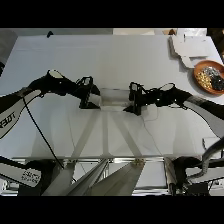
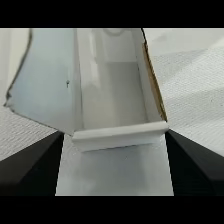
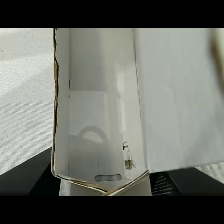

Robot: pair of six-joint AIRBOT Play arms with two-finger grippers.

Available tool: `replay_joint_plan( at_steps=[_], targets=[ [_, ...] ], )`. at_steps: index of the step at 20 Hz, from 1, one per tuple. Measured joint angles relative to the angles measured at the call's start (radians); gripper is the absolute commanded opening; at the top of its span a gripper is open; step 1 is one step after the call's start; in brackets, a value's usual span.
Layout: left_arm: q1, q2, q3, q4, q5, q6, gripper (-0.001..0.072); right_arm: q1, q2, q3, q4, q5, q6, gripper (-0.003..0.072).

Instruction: Fold the box and place the chain.

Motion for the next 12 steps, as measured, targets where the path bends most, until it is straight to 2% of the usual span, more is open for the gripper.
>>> replay_joint_plan(
  at_steps=[12],
  targets=[
    [-0.055, -0.033, 0.001, 0.006, 0.093, -0.083, 0.0697, 0.000, 0.000, 0.000, 0.001, -0.002, 0.000, 0.0438]
  ],
)
